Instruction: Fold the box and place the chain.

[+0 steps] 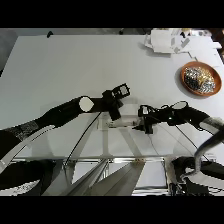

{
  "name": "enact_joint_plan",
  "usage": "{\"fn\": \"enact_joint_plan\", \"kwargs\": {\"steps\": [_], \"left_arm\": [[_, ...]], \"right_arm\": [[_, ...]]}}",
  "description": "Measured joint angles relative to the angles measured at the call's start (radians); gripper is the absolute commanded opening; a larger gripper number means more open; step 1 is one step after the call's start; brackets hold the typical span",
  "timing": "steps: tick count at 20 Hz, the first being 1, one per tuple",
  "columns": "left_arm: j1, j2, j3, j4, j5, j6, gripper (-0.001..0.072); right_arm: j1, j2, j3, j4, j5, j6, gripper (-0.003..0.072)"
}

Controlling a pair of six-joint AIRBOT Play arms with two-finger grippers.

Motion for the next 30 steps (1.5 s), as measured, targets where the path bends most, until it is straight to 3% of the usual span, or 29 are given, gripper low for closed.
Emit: {"fn": "enact_joint_plan", "kwargs": {"steps": [4, 8, 12, 21, 22, 24, 30], "left_arm": [[0.038, 0.099, 0.0, 0.031, -0.099, -0.036, 0.0007], [0.057, 0.237, 0.0, 0.242, -0.291, -0.18, 0.0007], [0.067, 0.273, -0.025, 0.393, -0.444, -0.276, 0.0006], [0.129, 0.233, -0.185, 0.455, -0.391, -0.218, 0.0012], [0.137, 0.226, -0.191, 0.457, -0.385, -0.19, 0.0049], [0.147, 0.211, -0.198, 0.458, -0.367, -0.12, 0.0273], [0.155, 0.188, -0.206, 0.391, -0.299, 0.12, 0.0283]], "right_arm": [[0.0, 0.0, 0.0, 0.0, 0.0, 0.0, 0.0455], [0.0, 0.0, 0.0, 0.0, 0.0, 0.0, 0.0455], [0.0, 0.0, 0.0, 0.0, 0.0, 0.0, 0.0455], [0.0, 0.0, 0.0, 0.0, 0.0, 0.0, 0.0455], [0.0, 0.0, 0.0, 0.0, 0.0, 0.0, 0.0455], [0.0, 0.0, 0.0, 0.0, 0.0, 0.0, 0.0455], [0.0, 0.0, 0.0, 0.0, 0.0, 0.0, 0.0455]]}}
